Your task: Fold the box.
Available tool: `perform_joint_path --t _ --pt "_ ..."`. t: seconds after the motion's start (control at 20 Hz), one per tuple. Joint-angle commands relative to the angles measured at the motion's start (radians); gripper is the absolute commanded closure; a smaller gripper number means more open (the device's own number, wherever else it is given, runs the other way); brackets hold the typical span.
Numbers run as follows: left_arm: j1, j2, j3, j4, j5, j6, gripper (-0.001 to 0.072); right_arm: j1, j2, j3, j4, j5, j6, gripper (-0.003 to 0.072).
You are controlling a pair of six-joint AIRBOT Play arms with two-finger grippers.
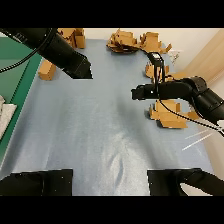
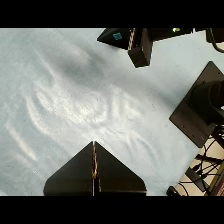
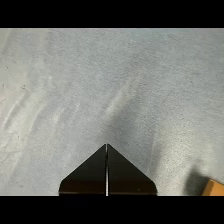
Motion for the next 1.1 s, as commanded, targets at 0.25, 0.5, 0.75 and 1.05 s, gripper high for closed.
perform_joint_path --t 0.25,0.5,0.75,1.05 --pt "0.0 0.0 0.0 0.0 0.0 0.0 0.0697 0.0 0.001 0.001 0.001 0.0 0.0 0.0681" --pt "0.0 0.0 0.0 0.0 0.0 0.0 0.0697 0.0 0.001 0.001 0.035 0.0 0.016 0.0681" --pt "0.0 0.0 0.0 0.0 0.1 0.162 0.0697 -0.005 0.001 0.024 0.064 -0.084 0.15 0.0293" --pt "0.0 0.0 0.0 -0.022 0.208 0.162 0.0697 -0.379 0.027 0.288 0.051 -0.711 0.185 -0.0017"
